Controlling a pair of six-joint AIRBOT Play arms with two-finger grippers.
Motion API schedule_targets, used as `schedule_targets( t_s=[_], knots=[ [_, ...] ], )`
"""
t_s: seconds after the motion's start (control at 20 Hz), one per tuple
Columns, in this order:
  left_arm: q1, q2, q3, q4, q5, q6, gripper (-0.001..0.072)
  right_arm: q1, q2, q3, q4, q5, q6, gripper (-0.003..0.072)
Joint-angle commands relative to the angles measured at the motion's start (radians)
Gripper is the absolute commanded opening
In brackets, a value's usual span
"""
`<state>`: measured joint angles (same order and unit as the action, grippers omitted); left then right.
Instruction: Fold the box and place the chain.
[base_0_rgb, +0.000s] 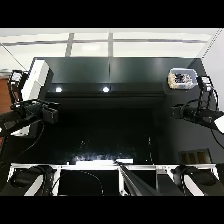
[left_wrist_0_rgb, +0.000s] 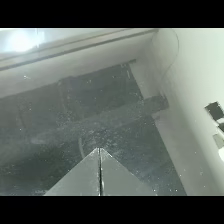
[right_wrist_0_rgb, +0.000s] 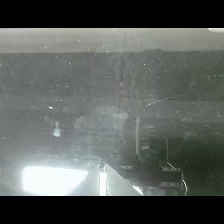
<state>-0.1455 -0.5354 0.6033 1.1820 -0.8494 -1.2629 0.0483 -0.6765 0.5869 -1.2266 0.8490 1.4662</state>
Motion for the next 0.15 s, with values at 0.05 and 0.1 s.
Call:
schedule_targets(
  t_s=[0.05, 0.1],
  knots=[
    [-0.003, 0.001, -0.001, 0.003, 0.004, -0.002, 0.003, 0.0, 0.001, 0.0, -0.001, 0.0, 0.0, 0.0041],
    [-0.003, 0.001, -0.001, 0.003, 0.004, -0.002, 0.003, 0.0, 0.001, 0.0, -0.001, 0.0, 0.0, 0.0041]
  ],
)
